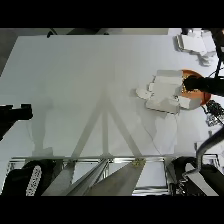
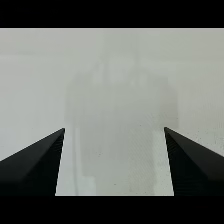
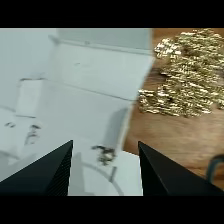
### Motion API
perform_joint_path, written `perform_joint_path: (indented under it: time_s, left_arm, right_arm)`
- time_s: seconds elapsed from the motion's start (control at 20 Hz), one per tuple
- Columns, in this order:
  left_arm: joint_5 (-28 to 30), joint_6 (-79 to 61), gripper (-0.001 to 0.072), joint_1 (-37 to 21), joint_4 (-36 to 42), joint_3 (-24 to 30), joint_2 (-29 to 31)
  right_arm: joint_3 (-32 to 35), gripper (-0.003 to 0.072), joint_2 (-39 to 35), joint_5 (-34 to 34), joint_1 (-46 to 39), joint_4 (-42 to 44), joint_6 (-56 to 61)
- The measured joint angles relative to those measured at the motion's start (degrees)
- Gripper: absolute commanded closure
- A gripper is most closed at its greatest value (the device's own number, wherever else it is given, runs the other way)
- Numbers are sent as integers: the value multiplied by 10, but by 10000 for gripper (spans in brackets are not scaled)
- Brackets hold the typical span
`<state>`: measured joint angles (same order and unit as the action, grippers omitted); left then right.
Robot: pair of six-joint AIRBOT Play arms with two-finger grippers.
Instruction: Fold the box and place the chain.
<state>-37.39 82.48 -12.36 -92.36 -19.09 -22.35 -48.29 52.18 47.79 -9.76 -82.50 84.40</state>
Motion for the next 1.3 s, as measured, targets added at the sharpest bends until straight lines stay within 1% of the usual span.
perform_joint_path:
  time_s: [0.1, 0.2, 0.25, 0.45, 0.55, 0.75, 0.85, 0.9, 1.1, 1.15, 1.2, 1.25, 1.3]
  left_arm:
    - [0, 0, 8, 0, 0, 0, 0]
    - [0, 0, 8, 0, 0, 0, 0]
    - [0, 0, 8, 0, 0, 0, 0]
    - [0, 0, 8, 0, 0, 0, 0]
    - [0, 0, 8, 0, 0, 0, 0]
    - [0, 0, 8, 0, 0, 0, 0]
    - [0, 0, 8, 0, 0, 0, 0]
    - [0, 0, 8, 0, 0, 0, 0]
    - [0, 0, 8, 0, 0, 0, 0]
    - [0, 0, 8, 0, 0, 0, 0]
    - [0, 0, 8, 0, 0, 0, 0]
    - [0, 0, 8, 0, 0, 0, 0]
    - [0, 0, 8, 0, 0, 0, 0]
  right_arm:
    - [-27, 279, 7, 37, 0, -74, 49]
    - [-57, 239, 27, 90, 0, -134, 74]
    - [-71, 239, 40, 118, 0, -156, 79]
    - [-97, 239, 95, 198, -9, -190, 88]
    - [-102, 239, 122, 222, -34, -178, 92]
    - [-105, 240, 175, 246, -104, -94, 87]
    - [-106, 261, 198, 247, -130, -38, 65]
    - [-106, 308, 207, 243, -139, -17, 55]
    - [-107, 333, 249, 224, -155, 37, 29]
    - [-107, 418, 260, 224, -156, 50, 22]
    - [-107, 524, 269, 224, -157, 60, 13]
    - [-107, 664, 275, 224, -158, 70, 5]
    - [-107, 671, 281, 224, -159, 79, -4]
